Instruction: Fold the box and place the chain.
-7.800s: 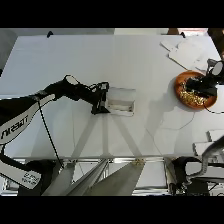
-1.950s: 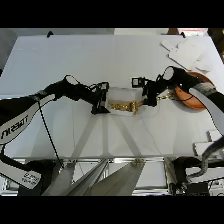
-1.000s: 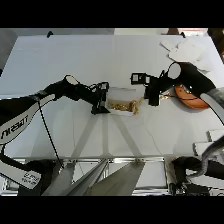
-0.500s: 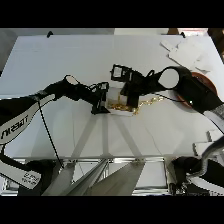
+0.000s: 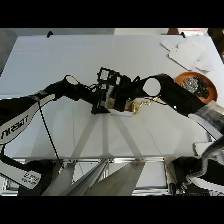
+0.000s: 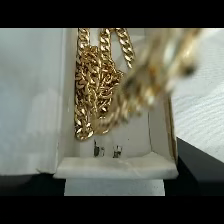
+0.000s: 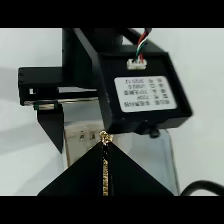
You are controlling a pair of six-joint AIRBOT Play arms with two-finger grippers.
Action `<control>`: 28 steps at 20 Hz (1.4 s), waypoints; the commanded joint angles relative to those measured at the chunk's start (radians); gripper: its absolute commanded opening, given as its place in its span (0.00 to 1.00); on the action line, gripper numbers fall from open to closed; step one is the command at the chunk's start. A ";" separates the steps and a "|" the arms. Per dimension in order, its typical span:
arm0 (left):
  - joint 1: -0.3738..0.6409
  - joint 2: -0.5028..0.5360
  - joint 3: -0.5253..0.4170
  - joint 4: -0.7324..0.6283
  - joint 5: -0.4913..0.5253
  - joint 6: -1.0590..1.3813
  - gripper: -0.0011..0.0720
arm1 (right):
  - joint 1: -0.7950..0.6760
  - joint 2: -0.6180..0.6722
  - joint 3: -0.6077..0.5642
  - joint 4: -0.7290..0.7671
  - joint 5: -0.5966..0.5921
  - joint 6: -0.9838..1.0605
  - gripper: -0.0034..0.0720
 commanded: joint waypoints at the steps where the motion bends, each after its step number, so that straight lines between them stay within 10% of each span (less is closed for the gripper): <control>1: 0.000 0.000 0.000 0.000 0.000 0.000 0.30 | 0.003 -0.057 0.001 -0.010 0.022 0.053 0.07; 4: 0.000 0.000 0.000 0.000 0.000 0.000 0.30 | -0.002 -0.051 0.001 -0.014 0.018 0.052 0.52; 15: 0.000 0.000 0.000 0.000 0.001 0.000 0.30 | -0.411 0.169 -0.037 -0.085 0.331 -0.145 0.54; 20: 0.000 0.000 0.000 0.000 0.000 0.000 0.30 | -0.506 0.112 -0.207 -0.053 0.265 -0.460 0.79; 28: 0.000 0.000 0.000 0.000 0.000 0.000 0.30 | -0.464 -0.066 -0.242 -0.005 0.112 -0.503 0.78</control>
